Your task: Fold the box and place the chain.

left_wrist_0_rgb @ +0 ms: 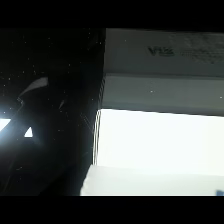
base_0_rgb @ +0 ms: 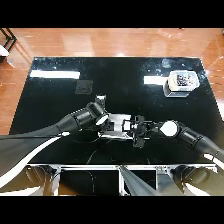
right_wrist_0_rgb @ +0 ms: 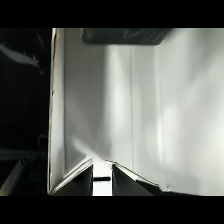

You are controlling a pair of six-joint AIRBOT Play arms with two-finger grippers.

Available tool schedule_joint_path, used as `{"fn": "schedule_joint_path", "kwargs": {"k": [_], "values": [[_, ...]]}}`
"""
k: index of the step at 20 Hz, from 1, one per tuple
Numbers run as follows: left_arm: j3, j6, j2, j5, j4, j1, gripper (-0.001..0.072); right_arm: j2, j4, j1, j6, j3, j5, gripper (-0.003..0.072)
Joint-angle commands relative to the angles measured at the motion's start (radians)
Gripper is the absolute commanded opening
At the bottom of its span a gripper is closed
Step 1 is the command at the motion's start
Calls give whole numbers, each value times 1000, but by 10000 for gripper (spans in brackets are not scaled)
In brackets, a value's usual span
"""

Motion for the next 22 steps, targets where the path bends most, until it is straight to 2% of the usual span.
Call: {"fn": "schedule_joint_path", "kwargs": {"k": [1, 2, 3, 5, 7, 8, 9, 10, 11, 12, 13, 15, 17, 19, 22], "values": [[0, -2, 0, 2, -4, 0, 18, -8, 26, 3, 12, 1, -21, 131], [0, -2, 0, 2, -5, 0, 18, -16, 26, 3, 19, 1, -22, 192], [0, -2, 0, 2, -8, 0, 18, -26, 31, 3, 26, 1, -22, 312], [0, -2, 0, 1, -9, 0, 18, -31, 31, 3, 26, 1, -23, 314], [0, -2, 0, 1, -10, 0, 18, -31, 32, 3, 26, 1, -27, 239], [0, -2, 0, 2, -10, 0, 18, -31, 43, 3, 26, 1, -33, 336], [0, -2, 0, 1, -10, 0, 18, -31, 48, 3, 26, 1, -40, 395], [0, -2, 0, 1, -10, 0, 18, -31, 47, 3, 26, 1, -43, 347], [0, -2, 0, 1, -10, 0, 18, -31, 47, 3, 26, 1, -44, 192], [0, -2, 0, 1, -10, 0, 18, -31, 47, 3, 26, 1, -44, 180], [0, -2, 0, 2, -10, 0, 18, -26, 47, 3, 32, 1, -41, 17], [0, -2, 0, 2, -10, 0, 18, 16, 6, -24, 215, 2, -16, 20], [0, -2, 0, 3, -10, 0, 18, 90, -79, -103, 491, 2, 78, 20], [0, -2, 0, 4, -10, 0, 18, 171, -114, -216, 737, 2, 191, 21], [0, -2, 0, 2, -11, 0, 18, 282, -122, -434, 978, 2, 355, 20]]}}
